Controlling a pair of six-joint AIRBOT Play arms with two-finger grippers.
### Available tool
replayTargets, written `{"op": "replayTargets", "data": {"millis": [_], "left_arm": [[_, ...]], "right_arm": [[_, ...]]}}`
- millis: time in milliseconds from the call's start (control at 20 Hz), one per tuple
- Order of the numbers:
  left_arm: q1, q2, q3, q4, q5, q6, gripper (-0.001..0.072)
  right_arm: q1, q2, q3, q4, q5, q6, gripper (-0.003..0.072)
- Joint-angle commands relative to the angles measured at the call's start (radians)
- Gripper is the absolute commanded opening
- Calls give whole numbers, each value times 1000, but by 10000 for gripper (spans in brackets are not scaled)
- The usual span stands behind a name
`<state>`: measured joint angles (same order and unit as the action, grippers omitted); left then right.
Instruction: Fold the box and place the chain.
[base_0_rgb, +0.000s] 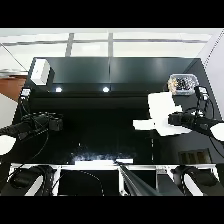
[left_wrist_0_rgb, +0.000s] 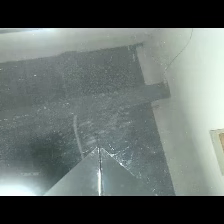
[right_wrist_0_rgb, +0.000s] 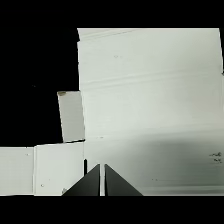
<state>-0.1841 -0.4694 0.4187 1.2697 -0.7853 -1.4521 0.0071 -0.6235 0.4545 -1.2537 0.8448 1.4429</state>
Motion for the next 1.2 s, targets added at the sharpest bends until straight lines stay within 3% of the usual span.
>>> {"op": "replayTargets", "data": {"millis": [0, 900, 1100, 1150], "left_arm": [[-1, 1, 0, 0, 0, 0, 27], [-1, 1, 0, 0, 0, 0, 27], [-1, 1, 0, 0, 0, 0, 27], [-1, 1, 0, 0, 0, 0, 27]], "right_arm": [[-1, 0, -1, 0, 0, 0, 39], [-1, 0, -1, 12, -8, 0, 39], [-1, 0, -1, 58, -161, 1, 43], [-1, 0, -1, 61, -186, 1, 230]]}}
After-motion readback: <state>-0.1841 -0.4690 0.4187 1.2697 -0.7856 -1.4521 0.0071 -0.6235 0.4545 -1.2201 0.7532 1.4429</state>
